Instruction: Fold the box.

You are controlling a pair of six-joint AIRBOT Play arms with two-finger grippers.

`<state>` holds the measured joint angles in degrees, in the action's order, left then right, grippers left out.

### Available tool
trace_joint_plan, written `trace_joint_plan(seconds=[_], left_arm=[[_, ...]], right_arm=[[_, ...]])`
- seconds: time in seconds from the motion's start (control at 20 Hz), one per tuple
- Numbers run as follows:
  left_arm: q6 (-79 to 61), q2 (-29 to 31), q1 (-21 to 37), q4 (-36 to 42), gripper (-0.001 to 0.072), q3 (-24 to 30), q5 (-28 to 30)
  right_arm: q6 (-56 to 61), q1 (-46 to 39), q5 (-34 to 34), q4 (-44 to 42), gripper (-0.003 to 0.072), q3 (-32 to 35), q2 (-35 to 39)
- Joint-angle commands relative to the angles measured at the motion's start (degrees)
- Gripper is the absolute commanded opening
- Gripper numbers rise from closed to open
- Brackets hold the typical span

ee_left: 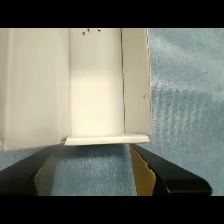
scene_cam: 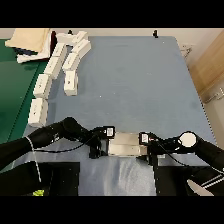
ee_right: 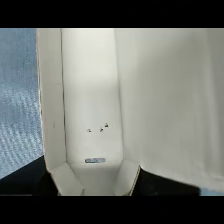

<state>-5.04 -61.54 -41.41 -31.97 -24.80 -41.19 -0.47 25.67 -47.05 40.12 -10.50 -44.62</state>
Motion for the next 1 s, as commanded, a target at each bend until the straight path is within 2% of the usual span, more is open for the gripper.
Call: trace_joint_plan(seconds=[0.0, 0.7, 0.95], left_arm=[[2.12, -0.04, -1.73, 0.31, 0.0696, 0.04, 1.7], [2.1, -2.78, -3.28, 1.97, 0.0695, -0.02, 2.47], [2.12, -2.89, -6.21, 2.95, 0.0695, 0.0, 5.22]], right_arm=[[0.02, 0.04, -0.02, -0.02, 0.0513, -0.02, 0.04], [0.02, 0.04, -0.02, -0.02, 0.0513, -0.02, 0.04], [0.02, 0.04, -0.02, -0.02, 0.0513, -0.02, 0.04]])
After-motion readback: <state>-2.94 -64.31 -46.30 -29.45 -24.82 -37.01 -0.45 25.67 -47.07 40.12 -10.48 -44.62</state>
